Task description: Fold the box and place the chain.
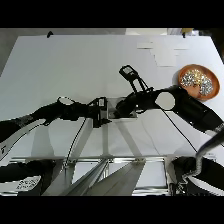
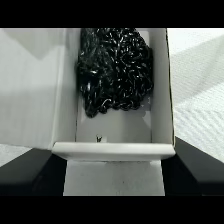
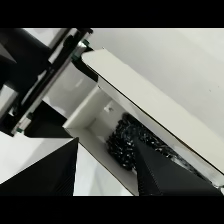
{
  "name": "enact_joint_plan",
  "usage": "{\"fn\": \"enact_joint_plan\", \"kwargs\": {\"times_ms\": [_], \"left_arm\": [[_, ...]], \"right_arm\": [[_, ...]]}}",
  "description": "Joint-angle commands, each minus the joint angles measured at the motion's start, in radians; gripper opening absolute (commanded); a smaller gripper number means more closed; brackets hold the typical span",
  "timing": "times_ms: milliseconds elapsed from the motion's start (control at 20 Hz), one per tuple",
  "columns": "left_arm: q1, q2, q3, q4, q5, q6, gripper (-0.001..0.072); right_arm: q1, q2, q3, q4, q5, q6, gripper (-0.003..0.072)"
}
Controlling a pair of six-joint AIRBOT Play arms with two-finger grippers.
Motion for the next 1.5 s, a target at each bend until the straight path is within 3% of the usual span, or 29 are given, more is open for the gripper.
{"fn": "enact_joint_plan", "kwargs": {"times_ms": [0,150,250,450,650,900,1150,1450], "left_arm": [[0.000,0.001,0.000,0.000,0.000,0.000,0.0014],[0.000,0.001,0.000,0.000,0.000,0.000,0.0014],[0.000,0.001,0.000,0.000,0.000,0.000,0.0014],[0.000,0.001,0.000,0.000,0.000,0.000,0.0014],[0.000,0.001,0.000,0.000,0.000,0.000,0.0014],[0.000,0.001,0.000,0.000,0.000,0.000,0.0014],[0.000,0.001,0.000,0.000,0.000,0.000,0.0014],[0.000,0.001,0.000,0.000,0.000,0.000,0.0014]], "right_arm": [[-0.011,0.007,0.003,-0.027,0.031,-0.002,0.0391],[-0.070,0.044,0.028,-0.032,0.065,-0.002,0.0385],[-0.135,0.083,0.047,-0.032,0.063,-0.002,0.0308],[-0.301,0.106,0.052,-0.055,0.059,0.000,0.0257],[-0.393,0.034,0.051,-0.151,0.101,0.016,0.0257],[-0.405,-0.095,0.049,-0.259,0.149,0.037,0.0281],[-0.405,-0.204,0.049,-0.389,0.201,0.207,0.0338],[-0.405,-0.243,0.028,-0.395,0.161,0.293,0.0338]]}}
